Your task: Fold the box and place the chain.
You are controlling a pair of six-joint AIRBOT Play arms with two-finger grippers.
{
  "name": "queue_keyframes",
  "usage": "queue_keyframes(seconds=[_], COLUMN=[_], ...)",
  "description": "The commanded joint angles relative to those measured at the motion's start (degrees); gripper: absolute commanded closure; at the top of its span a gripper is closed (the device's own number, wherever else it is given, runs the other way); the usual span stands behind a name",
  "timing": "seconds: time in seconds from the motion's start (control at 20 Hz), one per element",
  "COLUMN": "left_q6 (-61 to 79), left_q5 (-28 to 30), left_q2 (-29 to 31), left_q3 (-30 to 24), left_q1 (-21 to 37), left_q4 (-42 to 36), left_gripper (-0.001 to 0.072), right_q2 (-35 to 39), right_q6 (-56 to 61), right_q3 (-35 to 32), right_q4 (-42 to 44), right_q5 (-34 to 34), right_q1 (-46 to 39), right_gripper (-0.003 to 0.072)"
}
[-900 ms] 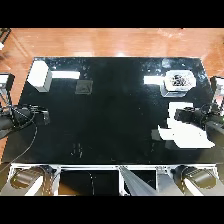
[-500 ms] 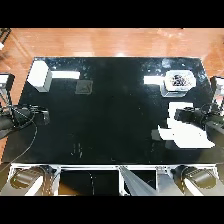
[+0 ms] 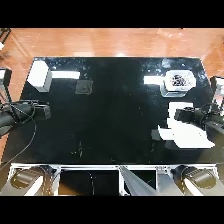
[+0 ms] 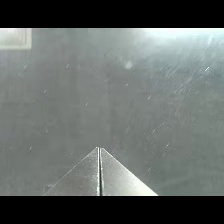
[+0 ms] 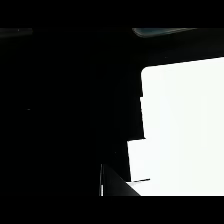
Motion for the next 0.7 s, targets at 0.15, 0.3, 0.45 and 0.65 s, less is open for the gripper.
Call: queue_keyframes(seconds=[0.15,0.3,0.45,0.65], left_q6=[-0.02,-0.33,-1.46,-1.22], left_q5=[5.95,7.96,7.98,7.54], left_q2=[-1.31,-1.6,-2.1,-2.62], left_q3=[0.02,0.02,0.02,0.02], left_q1=[-0.02,-0.02,0.0,-0.2], left_q4=[-1.73,-1.81,-1.9,-6.99], left_gripper=[0.069,0.0084,0.0082,0.0086], right_q2=[0.0,-1.05,-4.94,-6.16], right_q6=[0.44,4.57,7.32,5.7], right_q3=[0.0,0.0,0.0,0.02], right_q4=[-1.2,-5.38,-14.43,-11.69], right_q5=[12.85,14.1,1.36,9.42], right_q1=[0.0,-1.97,-14.03,-45.51], right_gripper=[0.0653,-0.001,-0.0006,-0.0005])
